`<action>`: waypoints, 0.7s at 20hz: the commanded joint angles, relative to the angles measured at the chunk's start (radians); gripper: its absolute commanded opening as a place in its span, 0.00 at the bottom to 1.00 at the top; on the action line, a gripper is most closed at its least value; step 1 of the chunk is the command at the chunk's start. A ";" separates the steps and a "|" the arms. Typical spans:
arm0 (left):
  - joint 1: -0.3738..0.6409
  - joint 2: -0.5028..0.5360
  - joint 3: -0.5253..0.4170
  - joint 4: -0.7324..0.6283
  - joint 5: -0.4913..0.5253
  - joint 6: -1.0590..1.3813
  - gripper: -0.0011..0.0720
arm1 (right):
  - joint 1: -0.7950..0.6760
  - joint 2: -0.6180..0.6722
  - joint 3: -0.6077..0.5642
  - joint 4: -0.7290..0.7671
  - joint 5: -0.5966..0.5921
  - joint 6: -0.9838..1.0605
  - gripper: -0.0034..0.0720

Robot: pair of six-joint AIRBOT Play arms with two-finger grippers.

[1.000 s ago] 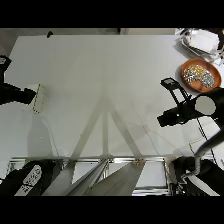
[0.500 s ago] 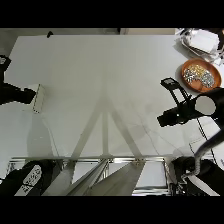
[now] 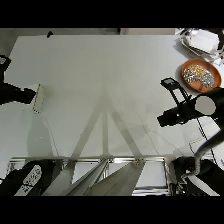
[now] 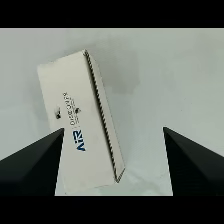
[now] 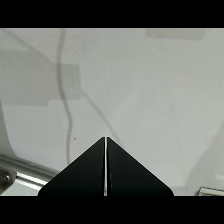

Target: Fold the box and place the chain.

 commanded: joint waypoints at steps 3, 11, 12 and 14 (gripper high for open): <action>0.000 0.000 0.000 0.000 0.001 0.000 0.96 | 0.001 0.001 0.000 0.000 0.000 0.000 0.06; 0.000 -0.010 0.000 0.000 -0.001 0.000 0.96 | 0.001 0.001 0.001 0.000 0.000 0.000 0.06; 0.000 -0.017 -0.001 0.000 -0.001 0.000 0.96 | 0.001 0.001 0.001 0.000 0.000 0.000 0.06; 0.000 -0.032 -0.001 -0.003 0.000 0.000 0.96 | 0.001 0.001 0.000 0.000 0.000 0.000 0.06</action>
